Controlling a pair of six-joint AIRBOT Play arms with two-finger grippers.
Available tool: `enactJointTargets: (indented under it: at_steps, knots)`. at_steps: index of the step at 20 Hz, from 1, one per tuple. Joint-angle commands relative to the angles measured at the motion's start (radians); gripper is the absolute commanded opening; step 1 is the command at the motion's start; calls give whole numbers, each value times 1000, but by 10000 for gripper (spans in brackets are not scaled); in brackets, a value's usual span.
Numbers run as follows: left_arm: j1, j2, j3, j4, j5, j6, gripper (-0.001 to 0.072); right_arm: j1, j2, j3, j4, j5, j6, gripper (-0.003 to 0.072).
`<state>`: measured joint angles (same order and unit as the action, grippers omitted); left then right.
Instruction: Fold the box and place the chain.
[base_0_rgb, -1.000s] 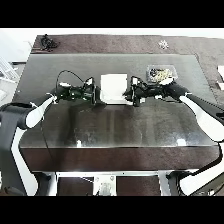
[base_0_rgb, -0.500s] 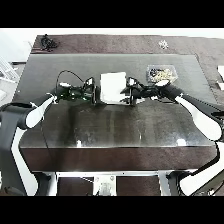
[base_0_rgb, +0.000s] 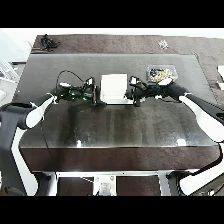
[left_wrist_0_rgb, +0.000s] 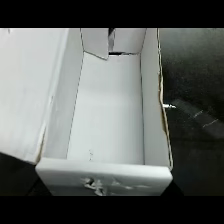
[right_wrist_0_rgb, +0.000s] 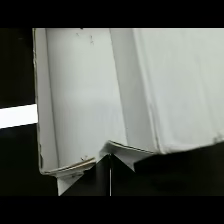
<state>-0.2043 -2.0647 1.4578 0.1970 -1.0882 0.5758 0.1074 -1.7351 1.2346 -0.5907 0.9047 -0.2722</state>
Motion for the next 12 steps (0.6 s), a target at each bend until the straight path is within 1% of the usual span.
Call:
enactJointTargets:
  at_steps: [1,3,6,9,10,12]
  knots:
    - [0,1,0,1,-1,1,627,-27,43,1,-24,4,74,6]
    - [0,1,0,1,-1,1,627,-35,56,1,-37,5,126,6]
    - [0,1,0,1,-1,1,627,-35,77,1,-103,4,209,6]
    - [0,1,0,1,-1,1,627,-35,122,1,-102,-5,302,6]
    - [0,1,0,1,-1,1,627,-36,143,2,-103,-20,368,5]
    - [0,1,0,1,-1,1,627,-61,187,12,-117,-44,626,6]
